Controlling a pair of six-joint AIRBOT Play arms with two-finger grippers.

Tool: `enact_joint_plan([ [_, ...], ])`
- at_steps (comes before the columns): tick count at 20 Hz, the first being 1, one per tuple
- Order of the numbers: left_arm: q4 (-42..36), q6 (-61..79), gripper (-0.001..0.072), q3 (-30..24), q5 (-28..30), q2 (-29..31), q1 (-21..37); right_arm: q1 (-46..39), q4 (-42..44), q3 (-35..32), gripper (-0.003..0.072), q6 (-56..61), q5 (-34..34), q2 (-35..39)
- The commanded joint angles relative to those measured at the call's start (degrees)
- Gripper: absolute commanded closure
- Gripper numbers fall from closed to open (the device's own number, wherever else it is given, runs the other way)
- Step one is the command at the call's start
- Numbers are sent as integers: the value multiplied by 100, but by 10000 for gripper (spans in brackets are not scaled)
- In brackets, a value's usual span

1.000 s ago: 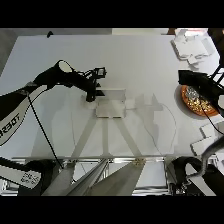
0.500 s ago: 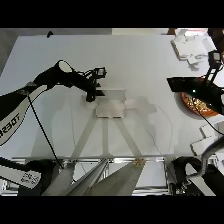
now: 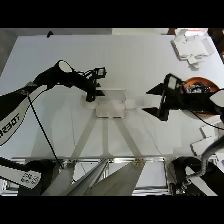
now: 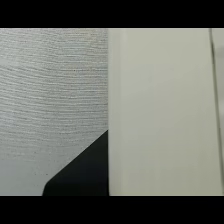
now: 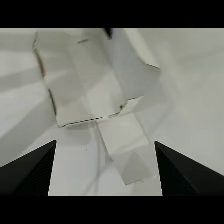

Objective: Fold the box and place the chain.

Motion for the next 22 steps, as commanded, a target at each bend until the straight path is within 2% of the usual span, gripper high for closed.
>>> enact_joint_plan([
  [1,2,0,692,0,0,0,-2,953,-960,9,-5,-461,-892,-142],
  [3,2,0,692,0,0,0,-2,1211,-782,7,-4,-564,-1128,-463],
  [8,2,0,692,0,0,0,-2,1220,-197,7,-4,-1871,-1314,-1884],
  [11,2,0,692,0,0,0,-2,1220,229,7,-5,-2092,-1709,-2568],
  [16,2,0,692,0,0,0,-2,1233,852,7,-5,-2096,-2603,-3185],
  [22,2,0,692,0,0,0,-2,1567,901,7,-5,-2326,-2579,-3252],
])
